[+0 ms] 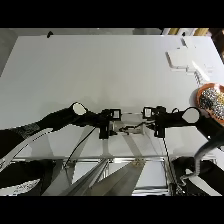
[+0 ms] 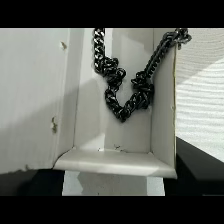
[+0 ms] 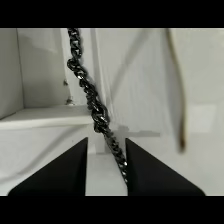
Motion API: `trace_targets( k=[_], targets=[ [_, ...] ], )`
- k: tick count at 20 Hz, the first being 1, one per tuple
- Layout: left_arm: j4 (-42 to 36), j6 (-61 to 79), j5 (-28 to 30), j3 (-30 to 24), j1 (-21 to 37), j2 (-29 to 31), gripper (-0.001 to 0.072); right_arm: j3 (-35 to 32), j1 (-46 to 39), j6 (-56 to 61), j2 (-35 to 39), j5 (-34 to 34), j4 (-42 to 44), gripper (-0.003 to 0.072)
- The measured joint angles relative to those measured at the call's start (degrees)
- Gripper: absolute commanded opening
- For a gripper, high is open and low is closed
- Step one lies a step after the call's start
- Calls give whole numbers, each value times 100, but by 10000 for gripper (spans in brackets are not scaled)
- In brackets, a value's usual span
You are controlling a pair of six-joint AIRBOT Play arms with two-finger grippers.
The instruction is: Fold the box and place the chain.
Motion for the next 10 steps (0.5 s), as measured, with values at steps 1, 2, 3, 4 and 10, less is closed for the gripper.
trace_targets(
  k=[1,2,3,4,10],
  targets=[
    [0,0,0,0,0,0,393,0,17,-35,-94,-4,44,104],
    [0,0,0,0,0,0,393,0,39,-79,-170,-11,74,16],
    [0,0,0,0,0,0,393,2,52,-92,-216,-15,103,17],
    [2,0,0,0,-2,0,393,2,61,-96,-236,-7,101,17],
    [0,0,0,0,0,0,393,42,131,656,551,876,-632,17]
  ],
)
